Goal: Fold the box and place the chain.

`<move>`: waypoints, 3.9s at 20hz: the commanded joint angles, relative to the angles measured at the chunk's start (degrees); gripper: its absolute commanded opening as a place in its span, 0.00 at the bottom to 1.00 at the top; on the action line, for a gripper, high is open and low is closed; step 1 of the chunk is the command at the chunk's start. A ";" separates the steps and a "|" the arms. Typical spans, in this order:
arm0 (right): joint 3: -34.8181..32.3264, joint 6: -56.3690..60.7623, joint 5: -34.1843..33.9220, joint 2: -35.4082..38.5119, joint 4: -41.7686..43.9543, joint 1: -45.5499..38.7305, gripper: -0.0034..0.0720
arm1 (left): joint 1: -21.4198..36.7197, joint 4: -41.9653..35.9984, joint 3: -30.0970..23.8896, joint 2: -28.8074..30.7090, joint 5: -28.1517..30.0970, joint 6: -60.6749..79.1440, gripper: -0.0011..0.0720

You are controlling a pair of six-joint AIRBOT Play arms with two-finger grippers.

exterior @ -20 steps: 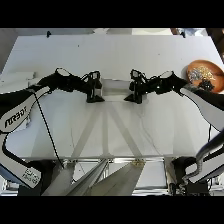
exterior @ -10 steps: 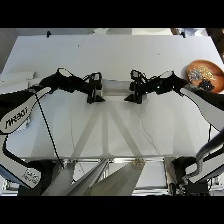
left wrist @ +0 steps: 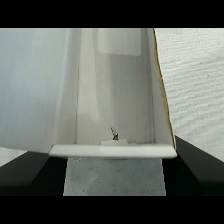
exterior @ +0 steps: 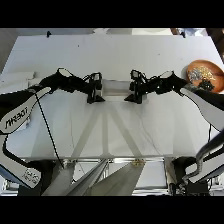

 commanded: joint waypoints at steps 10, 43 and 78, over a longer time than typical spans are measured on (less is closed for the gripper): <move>0.04 0.04 0.22 0.00 0.11 0.04 0.63 | -0.04 0.07 0.04 -0.04 -0.02 0.00 0.24; 0.04 32.17 -5.25 19.23 -6.03 8.07 0.06 | -0.04 0.04 0.04 -0.04 -0.02 0.00 0.24; -0.02 14.51 1.46 14.08 -19.58 -2.43 0.65 | -0.04 -0.02 0.04 -0.04 -0.02 0.00 0.24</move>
